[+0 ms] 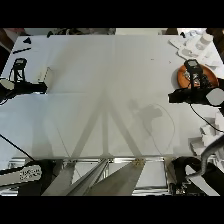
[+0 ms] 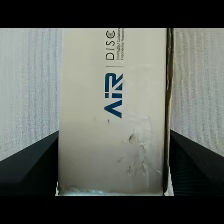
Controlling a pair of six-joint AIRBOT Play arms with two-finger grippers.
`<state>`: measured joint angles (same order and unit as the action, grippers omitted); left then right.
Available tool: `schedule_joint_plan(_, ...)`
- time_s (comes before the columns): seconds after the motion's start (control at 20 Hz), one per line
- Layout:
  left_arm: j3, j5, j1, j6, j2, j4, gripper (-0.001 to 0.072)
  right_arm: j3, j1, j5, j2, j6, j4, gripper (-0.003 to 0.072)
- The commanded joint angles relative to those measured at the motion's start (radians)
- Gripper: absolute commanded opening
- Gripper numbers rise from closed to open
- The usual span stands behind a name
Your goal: Fold the box and place the chain.
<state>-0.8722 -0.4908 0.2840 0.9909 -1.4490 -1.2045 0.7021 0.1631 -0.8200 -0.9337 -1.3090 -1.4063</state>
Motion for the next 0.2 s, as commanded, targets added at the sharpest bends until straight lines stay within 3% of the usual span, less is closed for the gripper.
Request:
schedule_joint_plan(0.0,0.000,-0.015,0.001,0.000,0.007,-0.001,0.0697,0.001,0.000,0.000,0.001,0.000,0.000,0.0017)
schedule_joint_plan(0.15,0.000,-0.034,0.001,0.000,0.069,-0.002,0.0697,0.001,0.000,0.000,0.001,0.000,0.000,0.0017)
